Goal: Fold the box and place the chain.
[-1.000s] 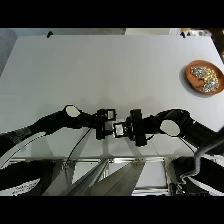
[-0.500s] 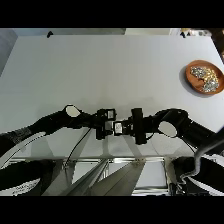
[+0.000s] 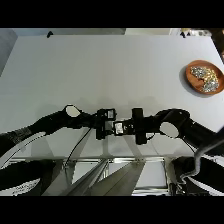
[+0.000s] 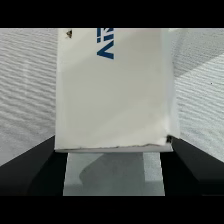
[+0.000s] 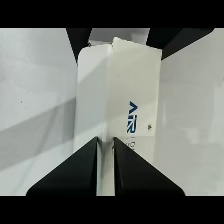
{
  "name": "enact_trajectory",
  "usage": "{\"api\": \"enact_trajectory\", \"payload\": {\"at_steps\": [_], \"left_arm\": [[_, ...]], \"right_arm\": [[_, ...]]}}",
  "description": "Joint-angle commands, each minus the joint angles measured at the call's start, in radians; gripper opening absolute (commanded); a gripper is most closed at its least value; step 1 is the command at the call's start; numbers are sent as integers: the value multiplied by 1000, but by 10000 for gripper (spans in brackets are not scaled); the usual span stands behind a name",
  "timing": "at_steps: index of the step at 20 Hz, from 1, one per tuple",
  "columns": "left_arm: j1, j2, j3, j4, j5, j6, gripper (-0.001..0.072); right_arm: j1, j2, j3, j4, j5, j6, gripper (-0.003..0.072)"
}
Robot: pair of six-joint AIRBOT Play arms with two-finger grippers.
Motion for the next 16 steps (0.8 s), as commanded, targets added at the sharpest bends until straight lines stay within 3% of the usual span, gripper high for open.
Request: {"api": "enact_trajectory", "payload": {"at_steps": [1, 11, 16], "left_arm": [[0, 1, 0, 1, 0, 1, 312], [0, 1, 0, 1, 0, 1, 312], [0, 1, 0, 1, 0, 1, 312]], "right_arm": [[1, 8, 0, -2, -5, 0, 59], [0, 38, 0, -6, -42, 0, 48], [0, -13, 0, 8, 18, 23, 49]]}}
